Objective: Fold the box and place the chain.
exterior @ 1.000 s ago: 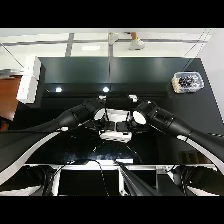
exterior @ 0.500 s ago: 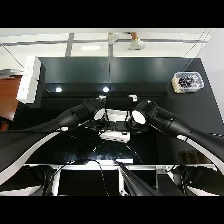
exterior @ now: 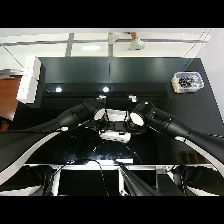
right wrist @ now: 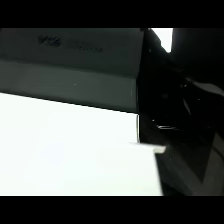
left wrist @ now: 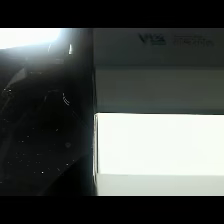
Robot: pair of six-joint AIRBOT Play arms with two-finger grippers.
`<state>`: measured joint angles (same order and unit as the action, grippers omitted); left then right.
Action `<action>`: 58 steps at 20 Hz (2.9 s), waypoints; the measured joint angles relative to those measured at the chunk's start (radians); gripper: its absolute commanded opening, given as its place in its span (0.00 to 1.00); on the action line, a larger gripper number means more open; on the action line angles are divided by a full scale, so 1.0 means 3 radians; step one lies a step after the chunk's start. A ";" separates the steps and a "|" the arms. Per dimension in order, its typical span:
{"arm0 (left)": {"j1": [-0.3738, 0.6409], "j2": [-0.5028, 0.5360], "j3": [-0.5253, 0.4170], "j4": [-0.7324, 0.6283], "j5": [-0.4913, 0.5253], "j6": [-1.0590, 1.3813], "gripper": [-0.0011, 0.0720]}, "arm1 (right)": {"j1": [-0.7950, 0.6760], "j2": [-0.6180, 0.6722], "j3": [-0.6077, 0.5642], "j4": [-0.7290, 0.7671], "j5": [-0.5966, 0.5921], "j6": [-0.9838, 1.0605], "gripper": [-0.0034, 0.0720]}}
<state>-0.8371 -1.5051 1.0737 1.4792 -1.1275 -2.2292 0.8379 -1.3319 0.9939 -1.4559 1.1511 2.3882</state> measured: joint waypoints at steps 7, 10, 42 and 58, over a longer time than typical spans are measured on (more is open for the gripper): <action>0.0003 0.0004 0.0000 0.0003 0.0017 -0.0008 0.06 | -0.0018 0.0042 0.0003 -0.0069 0.0240 0.0056 0.94; 0.0003 0.0015 0.0000 0.0003 0.0053 -0.0018 0.06 | -0.0062 0.0069 0.0003 -0.0113 0.0290 0.0062 0.94; 0.0055 0.0020 0.0000 0.0100 0.0168 -0.0261 0.06 | -0.2663 0.1546 -0.1849 0.1236 -0.0256 -0.2099 0.08; 0.0072 0.0013 0.0000 0.0127 0.0137 -0.0272 0.06 | -0.2093 0.0670 -0.1910 0.2586 -0.1081 -0.2756 0.73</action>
<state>-0.8154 -1.5013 1.0737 1.5173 -1.0863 -2.3108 0.2100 -1.1309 0.4210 -0.6800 0.8268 1.5616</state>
